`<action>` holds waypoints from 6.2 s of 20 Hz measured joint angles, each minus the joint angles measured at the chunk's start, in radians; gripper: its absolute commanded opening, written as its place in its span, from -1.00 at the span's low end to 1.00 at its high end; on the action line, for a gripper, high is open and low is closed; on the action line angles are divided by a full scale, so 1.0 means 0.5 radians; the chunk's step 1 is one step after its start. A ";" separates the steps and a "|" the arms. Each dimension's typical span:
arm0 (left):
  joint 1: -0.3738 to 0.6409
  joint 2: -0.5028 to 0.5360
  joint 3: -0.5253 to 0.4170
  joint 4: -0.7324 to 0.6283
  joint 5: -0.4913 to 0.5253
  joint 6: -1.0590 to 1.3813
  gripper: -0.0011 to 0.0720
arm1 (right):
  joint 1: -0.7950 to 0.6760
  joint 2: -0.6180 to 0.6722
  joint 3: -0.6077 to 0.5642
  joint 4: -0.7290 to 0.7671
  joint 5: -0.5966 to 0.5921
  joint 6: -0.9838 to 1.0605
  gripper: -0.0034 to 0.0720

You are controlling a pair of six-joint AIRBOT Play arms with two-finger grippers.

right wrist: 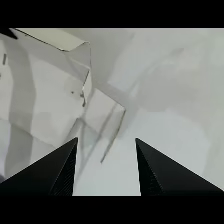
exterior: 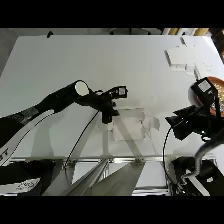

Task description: Fold the box and place the chain.

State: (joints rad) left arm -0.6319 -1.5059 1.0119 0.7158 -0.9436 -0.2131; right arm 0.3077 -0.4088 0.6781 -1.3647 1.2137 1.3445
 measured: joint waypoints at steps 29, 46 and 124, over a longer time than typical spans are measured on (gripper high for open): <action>-0.124 -0.086 -0.002 0.209 0.228 -0.063 -0.96 | 0.000 -0.030 0.000 -0.001 -0.051 -0.140 0.14; -0.137 -0.066 -0.004 0.339 0.219 -0.152 -0.97 | 0.000 -0.030 0.000 -0.002 -0.050 -0.143 0.14; -0.139 -0.053 -0.004 0.311 0.229 -0.160 -0.94 | -0.154 -0.941 -0.711 1.320 -1.038 -3.067 0.90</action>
State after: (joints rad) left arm -0.7013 -1.5326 1.0100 0.8715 -0.8291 -0.2932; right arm 0.2306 -0.8791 0.3225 -0.7048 0.6945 -0.1890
